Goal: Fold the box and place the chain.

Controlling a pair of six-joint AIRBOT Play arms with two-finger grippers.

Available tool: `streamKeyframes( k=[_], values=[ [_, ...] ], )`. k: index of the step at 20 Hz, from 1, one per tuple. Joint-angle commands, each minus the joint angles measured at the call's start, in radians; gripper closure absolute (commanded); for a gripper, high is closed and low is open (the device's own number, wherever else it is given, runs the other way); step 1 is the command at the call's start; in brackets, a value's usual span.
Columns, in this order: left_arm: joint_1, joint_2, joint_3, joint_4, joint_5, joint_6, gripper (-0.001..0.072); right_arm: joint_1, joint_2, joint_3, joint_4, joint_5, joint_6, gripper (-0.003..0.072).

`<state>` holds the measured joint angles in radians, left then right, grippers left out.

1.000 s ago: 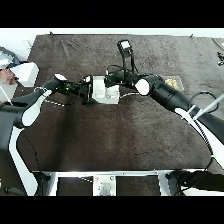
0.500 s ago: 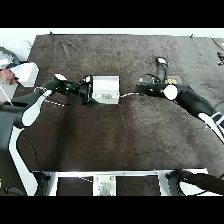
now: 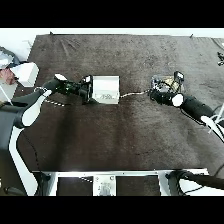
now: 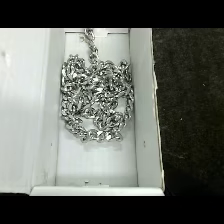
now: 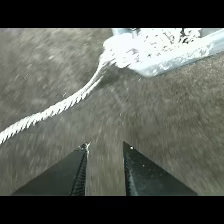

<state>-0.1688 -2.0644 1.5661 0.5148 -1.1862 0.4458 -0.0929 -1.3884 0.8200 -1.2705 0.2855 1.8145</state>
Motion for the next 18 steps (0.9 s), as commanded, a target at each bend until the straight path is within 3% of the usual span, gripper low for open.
streamKeyframes(
  k=[1, 8, 9, 10, 11, 13, 18],
  values=[
    [0.000, 0.000, 0.000, 0.000, 0.000, 0.000, 0.0347, -0.005, -0.117, 0.051, 0.092, -0.087, 0.011, 0.0360],
    [0.000, 0.000, 0.000, 0.000, 0.000, 0.000, 0.0347, 0.016, -0.262, 0.179, 0.143, -0.159, 0.012, 0.0390],
    [0.000, 0.000, 0.000, 0.001, 0.000, 0.000, 0.0347, 0.018, -0.261, 0.180, 0.141, -0.163, 0.011, 0.0442],
    [0.000, 0.000, 0.000, 0.000, 0.000, 0.000, 0.0347, 0.019, -0.254, 0.180, 0.142, -0.157, 0.011, 0.0665],
    [0.000, 0.000, 0.000, 0.000, 0.000, 0.000, 0.0347, 0.026, -0.237, 0.180, 0.140, -0.150, 0.010, 0.0700],
    [0.000, 0.000, 0.000, 0.000, 0.000, 0.000, 0.0347, 0.062, -0.163, 0.179, 0.137, -0.151, -0.030, 0.0701],
    [0.000, 0.000, 0.000, 0.000, 0.000, 0.000, 0.0347, 0.211, 0.157, 0.179, 0.056, -0.194, -0.098, 0.0701]
  ],
)
